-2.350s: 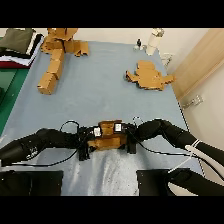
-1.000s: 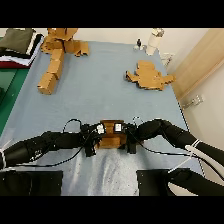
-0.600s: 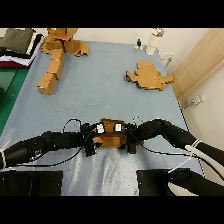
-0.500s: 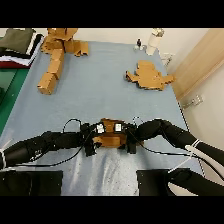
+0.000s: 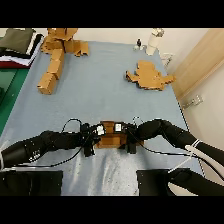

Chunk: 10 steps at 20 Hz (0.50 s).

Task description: Fold the box.

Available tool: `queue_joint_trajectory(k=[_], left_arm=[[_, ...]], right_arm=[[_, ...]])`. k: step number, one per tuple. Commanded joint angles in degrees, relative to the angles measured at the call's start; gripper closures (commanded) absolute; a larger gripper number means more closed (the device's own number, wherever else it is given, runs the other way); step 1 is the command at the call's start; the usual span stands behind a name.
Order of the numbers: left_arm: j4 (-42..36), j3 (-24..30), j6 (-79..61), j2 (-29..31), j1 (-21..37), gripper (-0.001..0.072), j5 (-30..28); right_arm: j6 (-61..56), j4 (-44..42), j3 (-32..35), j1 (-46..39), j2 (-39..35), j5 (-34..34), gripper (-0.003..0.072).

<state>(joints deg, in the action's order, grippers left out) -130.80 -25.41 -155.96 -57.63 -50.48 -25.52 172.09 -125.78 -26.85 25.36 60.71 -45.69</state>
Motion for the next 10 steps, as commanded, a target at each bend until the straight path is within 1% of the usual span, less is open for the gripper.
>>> queue_joint_trajectory(k=[1,3,5,6,7,8,9,10], left_arm=[[14.91,-0.02,15.15,3.43,0.2,0.0698,-5.9],[27.56,-0.02,32.65,8.04,0.22,0.0698,-8.13],[41.48,-0.02,54.03,14.56,0.22,0.0698,-11.23],[47.74,-0.02,66.97,18.4,0.22,0.0698,-13.7],[53.2,0.0,81.0,21.66,0.33,0.0697,-17.59],[55.08,0.0,93.46,24.55,1.33,0.0698,-23.54],[53.62,0.04,99.6,26.51,2.91,0.0698,-29.68],[49.27,0.44,100.78,28.02,4.85,0.0698,-33.77]], right_arm=[[-0.02,0.0,0.02,0.04,-0.02,0.0,0.0085],[-0.02,-0.02,0.02,0.04,-0.02,0.0,0.0086],[-0.02,0.0,0.02,0.07,-0.02,0.0,0.0086],[-0.02,-0.02,0.02,0.04,-0.02,0.0,0.0085],[-0.02,-0.02,0.02,0.04,-0.02,0.0,0.0086],[-0.02,-0.02,0.02,0.04,-0.02,0.0,0.0085],[-0.02,0.0,0.02,0.04,-0.02,0.0,0.0085],[-0.02,0.0,0.02,0.04,-0.02,0.0,0.0086]])
